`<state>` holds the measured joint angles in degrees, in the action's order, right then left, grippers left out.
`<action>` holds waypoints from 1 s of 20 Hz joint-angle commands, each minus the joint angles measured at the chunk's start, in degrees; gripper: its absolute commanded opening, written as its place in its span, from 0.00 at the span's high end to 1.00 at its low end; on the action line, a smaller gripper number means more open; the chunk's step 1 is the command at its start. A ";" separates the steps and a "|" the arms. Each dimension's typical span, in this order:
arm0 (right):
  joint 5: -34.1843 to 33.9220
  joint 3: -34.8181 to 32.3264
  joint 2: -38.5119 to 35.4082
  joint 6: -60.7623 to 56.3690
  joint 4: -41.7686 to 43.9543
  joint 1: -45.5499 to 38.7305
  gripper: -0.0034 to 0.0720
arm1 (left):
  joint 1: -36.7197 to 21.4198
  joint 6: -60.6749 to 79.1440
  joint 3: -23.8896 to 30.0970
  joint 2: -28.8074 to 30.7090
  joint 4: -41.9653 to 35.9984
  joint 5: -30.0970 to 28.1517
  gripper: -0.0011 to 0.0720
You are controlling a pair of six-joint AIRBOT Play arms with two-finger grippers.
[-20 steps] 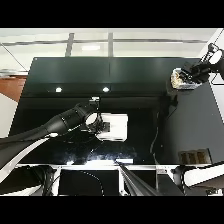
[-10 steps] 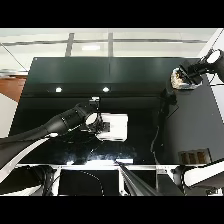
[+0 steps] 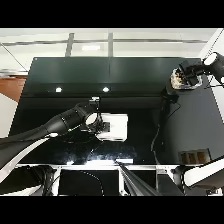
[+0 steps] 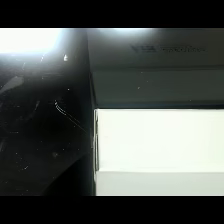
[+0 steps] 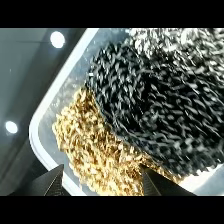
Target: Fold the box and place the chain.
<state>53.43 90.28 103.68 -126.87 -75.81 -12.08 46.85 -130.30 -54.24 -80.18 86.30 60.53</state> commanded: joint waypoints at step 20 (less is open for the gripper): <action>8.11 8.48 -6.73 28.55 10.62 -2.89 0.91 | -0.02 0.02 -0.02 0.02 0.20 -0.04 0.95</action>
<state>59.31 97.14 100.60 -105.51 -68.31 -14.39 46.85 -130.30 -54.24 -80.18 86.52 60.51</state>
